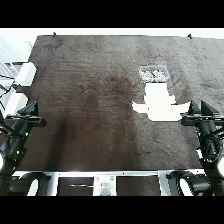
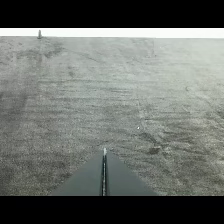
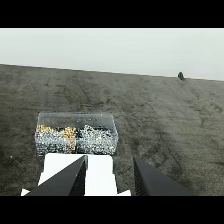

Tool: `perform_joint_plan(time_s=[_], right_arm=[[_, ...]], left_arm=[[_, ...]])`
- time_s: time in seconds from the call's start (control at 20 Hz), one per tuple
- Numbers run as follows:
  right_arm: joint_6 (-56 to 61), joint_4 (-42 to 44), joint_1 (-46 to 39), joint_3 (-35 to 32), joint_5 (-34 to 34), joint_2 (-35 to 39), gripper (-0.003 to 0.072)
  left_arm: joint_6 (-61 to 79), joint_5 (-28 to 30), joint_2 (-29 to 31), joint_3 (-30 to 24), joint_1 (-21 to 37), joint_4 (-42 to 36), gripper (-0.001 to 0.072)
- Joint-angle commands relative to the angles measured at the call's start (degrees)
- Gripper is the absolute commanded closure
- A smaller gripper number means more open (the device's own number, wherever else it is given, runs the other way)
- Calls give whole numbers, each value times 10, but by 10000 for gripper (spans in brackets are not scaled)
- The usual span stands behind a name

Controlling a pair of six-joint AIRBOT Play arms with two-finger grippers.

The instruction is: Fold the box and place the chain.

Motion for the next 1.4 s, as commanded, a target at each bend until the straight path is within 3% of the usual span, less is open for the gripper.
perform_joint_plan(time_s=[0.0,0.05,0.1,0.15,0.35,0.5,0.6,0.7,0.75,1.0,1.15,1.35], right_arm=[[0,-3,0,0,3,0,340],[1,-3,0,0,6,0,334],[0,-3,0,3,10,1,227],[1,-2,0,7,10,0,172],[3,28,-16,54,9,-38,173],[3,90,-72,124,15,-154,174],[3,94,-123,176,61,-249,173],[19,93,-193,226,147,-354,173],[49,80,-240,250,221,-407,173],[332,-256,-436,421,577,-622,162],[410,-360,-488,554,741,-714,176],[484,-452,-491,720,847,-828,173]], left_arm=[[0,0,0,0,0,0,690],[0,0,0,0,0,0,690],[0,0,0,0,0,0,690],[0,0,0,0,0,0,690],[0,0,0,0,0,0,690],[0,0,0,0,0,0,690],[0,-1,0,0,0,0,690],[0,0,0,0,0,0,690],[0,-1,0,0,0,0,690],[0,0,0,0,0,0,690],[0,0,0,0,0,0,690],[0,0,0,0,0,0,690]])
